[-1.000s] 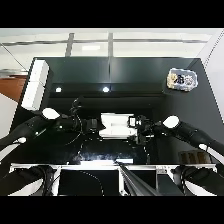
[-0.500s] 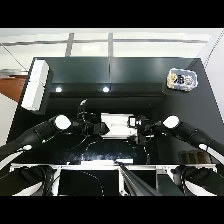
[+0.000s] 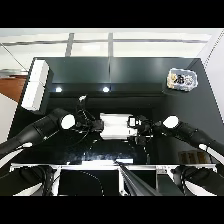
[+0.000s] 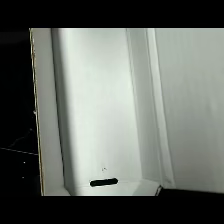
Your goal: Fold the box and place the chain.
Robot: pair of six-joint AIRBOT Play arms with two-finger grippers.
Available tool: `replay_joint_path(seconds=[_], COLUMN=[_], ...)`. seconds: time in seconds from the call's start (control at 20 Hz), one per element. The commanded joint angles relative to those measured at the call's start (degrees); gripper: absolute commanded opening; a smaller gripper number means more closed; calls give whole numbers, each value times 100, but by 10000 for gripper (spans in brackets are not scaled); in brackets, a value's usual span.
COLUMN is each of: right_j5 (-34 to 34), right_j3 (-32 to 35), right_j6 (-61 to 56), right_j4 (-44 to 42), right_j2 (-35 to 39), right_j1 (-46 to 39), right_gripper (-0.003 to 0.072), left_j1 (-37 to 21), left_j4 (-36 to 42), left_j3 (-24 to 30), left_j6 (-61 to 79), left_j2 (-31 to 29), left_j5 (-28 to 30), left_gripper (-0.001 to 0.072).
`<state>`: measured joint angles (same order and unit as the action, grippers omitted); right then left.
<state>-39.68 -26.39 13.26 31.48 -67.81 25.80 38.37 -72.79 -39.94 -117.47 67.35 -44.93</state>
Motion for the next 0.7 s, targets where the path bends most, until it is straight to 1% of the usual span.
replay_joint_path(seconds=[0.0,0.2,0.3,0.35,0.4,0.45,0.5,0.65], right_j5=[4,7,4,4,4,4,4,4], right_j3=[-2,-2,-2,-2,-2,-2,-2,-2], right_j6=[0,2,2,0,0,2,2,2], right_j4=[13,11,11,11,13,13,13,13], right_j2=[-2,-2,-2,-2,-2,-2,-2,-2], right_j1=[2,2,2,2,2,2,2,2], right_gripper=[467,467,468,467,468,468,467,468], left_j1=[216,852,1178,1311,1419,1478,1499,1471], left_j4=[-918,-1143,-1384,-1534,-1620,-1631,-1628,-1641], left_j3=[-367,-599,-660,-688,-721,-765,-824,-1003], left_j6=[-881,-1423,-1840,-2031,-2094,-2096,-2096,-2103], left_j2=[39,376,553,612,662,717,780,901], left_j5=[-614,-682,-680,-682,-673,-671,-673,-671], left_gripper=[596,597,595,564,455,376,351,351])
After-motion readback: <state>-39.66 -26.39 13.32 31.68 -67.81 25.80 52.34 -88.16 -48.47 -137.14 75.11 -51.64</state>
